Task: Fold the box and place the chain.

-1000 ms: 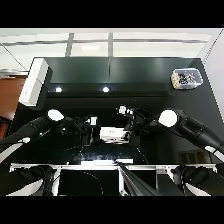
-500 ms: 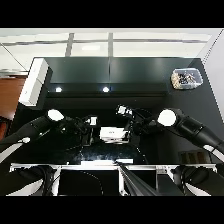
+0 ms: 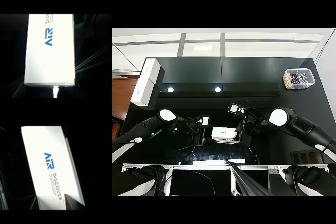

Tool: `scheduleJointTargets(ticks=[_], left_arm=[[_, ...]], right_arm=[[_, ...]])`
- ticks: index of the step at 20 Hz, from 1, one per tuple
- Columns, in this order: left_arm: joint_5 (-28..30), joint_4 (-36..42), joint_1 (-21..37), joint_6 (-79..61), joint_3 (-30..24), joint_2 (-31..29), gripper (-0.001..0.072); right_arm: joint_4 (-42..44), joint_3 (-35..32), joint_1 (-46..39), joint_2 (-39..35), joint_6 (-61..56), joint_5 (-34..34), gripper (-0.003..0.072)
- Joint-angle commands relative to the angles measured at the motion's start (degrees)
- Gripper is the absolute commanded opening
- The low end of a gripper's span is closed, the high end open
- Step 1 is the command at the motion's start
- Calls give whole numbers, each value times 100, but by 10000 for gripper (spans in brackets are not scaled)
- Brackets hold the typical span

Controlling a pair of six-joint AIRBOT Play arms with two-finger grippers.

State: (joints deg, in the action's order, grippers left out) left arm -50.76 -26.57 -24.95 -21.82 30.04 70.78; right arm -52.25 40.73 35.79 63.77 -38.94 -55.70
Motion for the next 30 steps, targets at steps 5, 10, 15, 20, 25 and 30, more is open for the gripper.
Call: scheduleJointTargets(ticks=[5,10,15,20,25,30], left_arm=[[2,2,-4,9,7,2,464],[24,7,-4,26,7,2,464],[72,26,-4,61,7,2,464],[72,26,-4,63,7,2,464],[72,26,-4,63,7,2,464],[74,26,-4,63,7,2,464]], right_arm=[[-31,264,-15,-11,-140,-334,375],[-205,262,-13,-15,-142,-330,375],[-378,245,-7,-15,-140,-334,376],[-376,330,-9,-44,-240,-365,375],[-376,339,-15,-264,-372,-450,375],[-302,350,-402,-807,-1576,-813,360]])
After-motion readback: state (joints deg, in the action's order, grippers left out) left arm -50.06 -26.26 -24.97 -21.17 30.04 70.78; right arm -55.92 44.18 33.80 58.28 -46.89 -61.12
